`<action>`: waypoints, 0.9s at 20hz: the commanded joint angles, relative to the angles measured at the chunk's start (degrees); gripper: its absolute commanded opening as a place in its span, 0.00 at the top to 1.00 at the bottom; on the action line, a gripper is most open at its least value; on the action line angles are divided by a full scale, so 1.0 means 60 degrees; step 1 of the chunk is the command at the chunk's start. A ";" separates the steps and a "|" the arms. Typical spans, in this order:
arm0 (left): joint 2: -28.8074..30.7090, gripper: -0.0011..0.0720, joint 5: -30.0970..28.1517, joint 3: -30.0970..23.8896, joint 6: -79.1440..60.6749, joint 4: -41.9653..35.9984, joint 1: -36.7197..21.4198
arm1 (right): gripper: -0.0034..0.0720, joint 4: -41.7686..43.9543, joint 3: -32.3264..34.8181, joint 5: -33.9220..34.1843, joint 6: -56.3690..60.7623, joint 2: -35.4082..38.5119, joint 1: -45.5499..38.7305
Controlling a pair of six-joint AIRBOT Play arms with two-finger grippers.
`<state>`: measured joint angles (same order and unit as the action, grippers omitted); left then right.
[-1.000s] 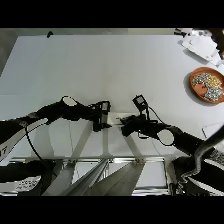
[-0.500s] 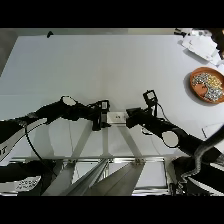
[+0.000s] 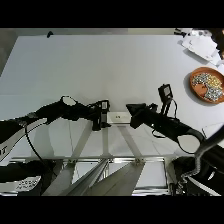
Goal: Fold the box and place the chain.
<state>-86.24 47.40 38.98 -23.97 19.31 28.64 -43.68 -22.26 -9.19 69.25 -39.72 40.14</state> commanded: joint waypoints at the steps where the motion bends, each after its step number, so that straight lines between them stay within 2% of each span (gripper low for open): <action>1: 0.0000 0.54 -0.0011 0.0004 -0.0004 -0.0004 0.0000 | 0.94 -0.0470 -0.1133 -0.4051 0.0259 0.0306 -0.1785; 5: 0.0000 0.54 -0.0007 0.0004 -0.0004 0.0000 0.0000 | 0.94 -0.3311 -0.3770 -0.9978 0.0973 -0.0368 -0.5118; 7: 0.0000 0.54 0.0004 0.0004 -0.0004 -0.0004 0.0004 | 0.94 -0.4422 -0.4473 -1.1963 0.0969 -0.0863 -0.6200; 10: 0.0000 0.54 -0.0004 0.0004 -0.0004 -0.0004 0.0004 | 0.94 -0.6386 -0.4146 -1.2593 0.1486 -0.1712 -0.6874; 11: 0.0000 0.54 -0.0004 0.0004 -0.0004 0.0000 0.0004 | 0.94 -0.6608 -0.3898 -1.2590 0.1701 -0.2095 -0.6881; 15: 0.0000 0.54 0.0000 0.0011 -0.0004 -0.0095 0.0004 | 0.94 -0.5570 -0.2860 -1.2072 0.1956 -0.3333 -0.6878; 18: 0.0000 0.54 0.0004 0.0011 -0.0004 -0.0095 0.0004 | 0.94 -0.5115 -0.2652 -1.1734 0.1956 -0.3676 -0.6878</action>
<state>-86.26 47.40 38.98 -23.99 18.98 28.64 -76.20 -39.90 -80.25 80.20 -58.87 -0.69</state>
